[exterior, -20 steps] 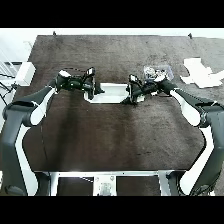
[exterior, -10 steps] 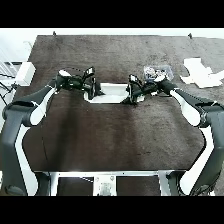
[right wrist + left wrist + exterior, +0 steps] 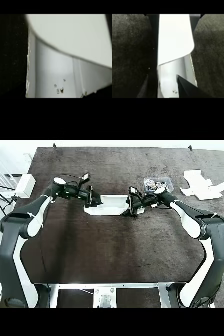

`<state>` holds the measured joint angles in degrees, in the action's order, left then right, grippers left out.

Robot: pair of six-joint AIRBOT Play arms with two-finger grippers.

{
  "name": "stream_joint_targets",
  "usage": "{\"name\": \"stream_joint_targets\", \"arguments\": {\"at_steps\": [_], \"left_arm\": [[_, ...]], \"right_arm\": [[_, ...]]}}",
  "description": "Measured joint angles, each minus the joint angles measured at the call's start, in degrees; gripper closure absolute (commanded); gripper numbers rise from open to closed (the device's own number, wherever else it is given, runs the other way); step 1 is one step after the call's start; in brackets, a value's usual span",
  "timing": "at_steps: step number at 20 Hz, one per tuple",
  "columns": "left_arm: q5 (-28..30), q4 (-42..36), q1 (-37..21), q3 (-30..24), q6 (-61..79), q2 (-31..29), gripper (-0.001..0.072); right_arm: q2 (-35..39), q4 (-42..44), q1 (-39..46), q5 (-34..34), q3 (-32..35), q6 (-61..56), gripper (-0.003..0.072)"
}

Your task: Fold the box and place the chain.

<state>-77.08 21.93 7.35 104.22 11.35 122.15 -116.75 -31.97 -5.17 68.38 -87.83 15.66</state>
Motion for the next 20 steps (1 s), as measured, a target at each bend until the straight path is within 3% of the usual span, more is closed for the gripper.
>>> {"name": "stream_joint_targets", "arguments": {"at_steps": [1, 2, 6, 13, 16, 20], "left_arm": [[-1.5, 0.0, -0.8, 0.9, -0.7, 0.0, 0.0432], [-3.3, -0.1, -1.7, 1.9, -1.7, -0.1, 0.068], [-10.3, -0.5, -4.0, 4.6, -4.6, -1.6, 0.0696], [-11.5, 0.5, -1.7, 5.1, -10.8, -10.1, 0.0696], [-5.9, 3.6, 1.6, 1.0, -12.0, -14.6, 0.0696], [6.0, 5.4, 5.4, -10.7, -11.0, -22.1, 0.0696]], "right_arm": [[0.0, 0.0, 0.0, 0.0, 0.0, 0.0, 0.0185], [0.0, 0.0, 0.0, 0.0, 0.0, 0.0, 0.0185], [0.0, 0.0, 0.0, 0.0, 0.0, 0.0, 0.0185], [0.0, 0.0, 0.0, 0.0, 0.0, 0.0, 0.0184], [0.0, 0.0, 0.0, 0.0, 0.0, 0.0, 0.0185], [0.0, 0.0, 0.0, 0.0, 0.0, 0.0, 0.0184]]}}
